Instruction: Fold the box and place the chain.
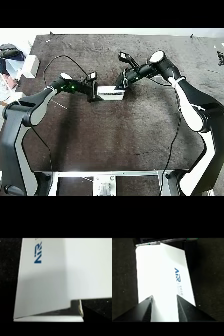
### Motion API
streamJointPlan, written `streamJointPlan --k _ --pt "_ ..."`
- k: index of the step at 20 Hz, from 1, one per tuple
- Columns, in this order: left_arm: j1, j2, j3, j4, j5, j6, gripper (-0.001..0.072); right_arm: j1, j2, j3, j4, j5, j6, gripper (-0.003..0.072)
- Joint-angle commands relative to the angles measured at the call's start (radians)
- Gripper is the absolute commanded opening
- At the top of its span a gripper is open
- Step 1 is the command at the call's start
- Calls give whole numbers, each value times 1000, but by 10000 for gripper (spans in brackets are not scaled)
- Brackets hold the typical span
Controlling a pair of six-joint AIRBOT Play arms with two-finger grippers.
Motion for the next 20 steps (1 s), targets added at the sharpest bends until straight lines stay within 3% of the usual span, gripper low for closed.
streamJointPlan --k 1,3,5,7,9,10,11,20 --pt "0 0 0 0 1 0 404 4 40 -87 24 -35 -52 336" --pt "0 0 0 0 1 0 404 9 62 -163 59 -150 -124 351" --pt "0 0 0 0 0 0 404 13 61 -227 171 -182 -267 358" --pt "0 0 0 0 0 0 404 13 61 -274 253 -213 -373 421" --pt "0 0 0 0 0 0 404 13 60 -282 264 -218 -413 420" --pt "0 0 0 0 0 0 404 13 61 -282 264 -217 -435 443" --pt "0 0 0 0 0 0 404 13 60 -282 264 -221 -443 536" --pt "0 0 0 0 0 0 404 13 37 -282 230 -272 -486 532"
